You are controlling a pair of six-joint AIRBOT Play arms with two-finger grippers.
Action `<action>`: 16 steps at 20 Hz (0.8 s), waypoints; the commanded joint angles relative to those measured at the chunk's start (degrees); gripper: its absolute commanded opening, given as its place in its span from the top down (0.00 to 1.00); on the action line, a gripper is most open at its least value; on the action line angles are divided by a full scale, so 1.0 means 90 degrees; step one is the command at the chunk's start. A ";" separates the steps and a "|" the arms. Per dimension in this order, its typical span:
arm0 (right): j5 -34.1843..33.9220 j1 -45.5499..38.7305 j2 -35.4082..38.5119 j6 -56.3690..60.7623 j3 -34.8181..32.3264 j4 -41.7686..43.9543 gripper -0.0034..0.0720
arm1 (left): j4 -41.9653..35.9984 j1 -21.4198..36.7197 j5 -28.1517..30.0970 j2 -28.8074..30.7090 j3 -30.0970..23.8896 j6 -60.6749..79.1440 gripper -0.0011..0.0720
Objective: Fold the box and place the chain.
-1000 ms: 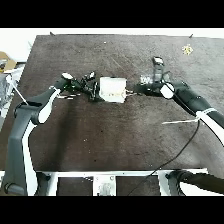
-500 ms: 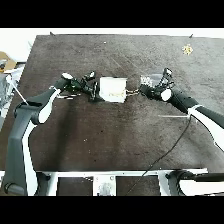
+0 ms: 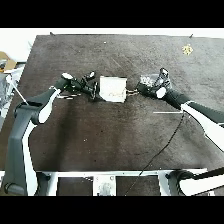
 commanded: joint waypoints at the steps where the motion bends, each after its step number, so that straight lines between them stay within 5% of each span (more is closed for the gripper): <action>1: 0.0279 0.0172 0.0493 -0.0002 0.0022 -0.0372 0.94 | -0.0002 0.0005 -0.0002 0.0005 0.0000 0.0002 0.35; 7: 0.1484 0.0350 0.2387 -0.0078 0.0022 -0.1066 0.94 | 0.0000 0.0005 -0.0032 0.0005 0.0000 -0.0012 0.35; 11: 0.1217 0.0792 0.3356 -0.0262 0.0274 -0.1071 0.94 | 0.0049 0.0005 -0.0027 0.0002 0.0000 -0.0015 0.35; 16: 0.0617 0.1746 0.3293 -0.0624 0.1124 -0.1098 0.94 | 0.0236 0.0005 -0.0024 0.0002 0.0000 -0.0012 0.35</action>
